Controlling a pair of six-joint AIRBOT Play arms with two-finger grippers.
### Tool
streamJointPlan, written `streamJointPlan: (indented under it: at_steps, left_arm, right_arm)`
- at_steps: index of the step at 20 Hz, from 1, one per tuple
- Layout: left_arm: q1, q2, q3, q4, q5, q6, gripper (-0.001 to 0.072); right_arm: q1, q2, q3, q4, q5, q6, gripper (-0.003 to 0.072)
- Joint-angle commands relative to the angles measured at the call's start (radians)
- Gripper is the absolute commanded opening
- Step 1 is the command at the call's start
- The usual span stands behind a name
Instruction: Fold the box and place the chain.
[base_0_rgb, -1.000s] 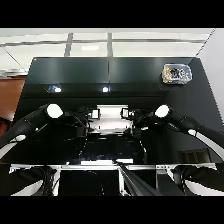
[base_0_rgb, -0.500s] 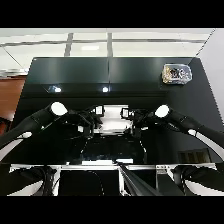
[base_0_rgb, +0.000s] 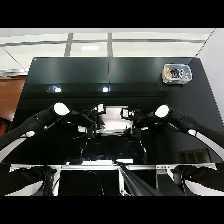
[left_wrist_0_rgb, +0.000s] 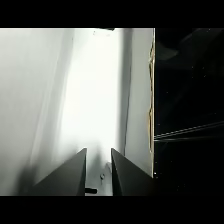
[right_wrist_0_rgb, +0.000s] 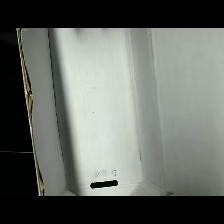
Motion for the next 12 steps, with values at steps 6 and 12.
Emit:
streamJointPlan:
  at_steps: [6, 12]
  left_arm:
    - [0.188, 0.269, 0.013, 0.333, -0.211, -0.572, 0.0023]
    - [0.557, 0.276, -0.114, 0.31, -0.27, -1.172, 0.0024]
  right_arm:
    - [0.0, 0.0, 0.0, 0.0, 0.0, 0.001, 0.0178]
    - [0.0, 0.0, 0.0, 0.0, 0.0, 0.001, 0.0178]
